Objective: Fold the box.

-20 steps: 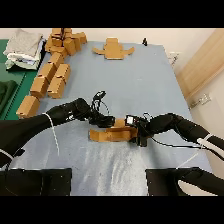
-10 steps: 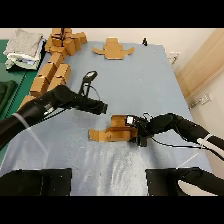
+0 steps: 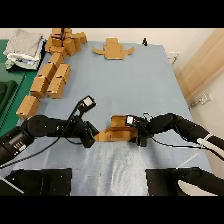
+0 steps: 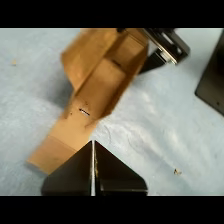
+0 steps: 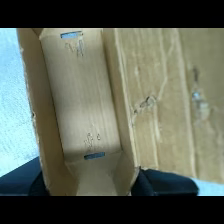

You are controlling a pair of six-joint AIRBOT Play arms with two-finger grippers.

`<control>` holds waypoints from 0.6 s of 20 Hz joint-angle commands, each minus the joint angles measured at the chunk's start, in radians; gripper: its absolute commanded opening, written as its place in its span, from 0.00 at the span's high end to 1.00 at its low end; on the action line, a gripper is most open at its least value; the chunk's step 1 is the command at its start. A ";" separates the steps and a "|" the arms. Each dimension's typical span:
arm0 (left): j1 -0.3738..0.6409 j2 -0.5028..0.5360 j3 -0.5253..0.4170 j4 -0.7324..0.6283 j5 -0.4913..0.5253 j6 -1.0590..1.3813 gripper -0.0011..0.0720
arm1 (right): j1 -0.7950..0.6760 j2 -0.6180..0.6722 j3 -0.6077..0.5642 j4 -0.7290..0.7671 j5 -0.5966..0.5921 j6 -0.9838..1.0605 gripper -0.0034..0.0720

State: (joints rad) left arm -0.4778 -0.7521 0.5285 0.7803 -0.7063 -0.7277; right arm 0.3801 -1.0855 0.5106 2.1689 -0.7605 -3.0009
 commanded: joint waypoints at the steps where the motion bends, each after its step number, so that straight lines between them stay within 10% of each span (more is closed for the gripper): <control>1: -0.016 0.000 -0.047 0.002 0.046 0.140 0.08 | 0.000 0.000 -0.001 0.000 0.000 0.000 0.16; 12: -0.053 -0.324 0.013 -0.157 0.131 0.595 0.03 | 0.000 0.000 -0.001 0.000 0.000 0.000 0.16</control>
State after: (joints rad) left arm -0.5224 -1.0000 0.5079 0.6823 -0.5835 -0.2516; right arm 0.3801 -1.0855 0.5102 2.1689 -0.7605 -3.0009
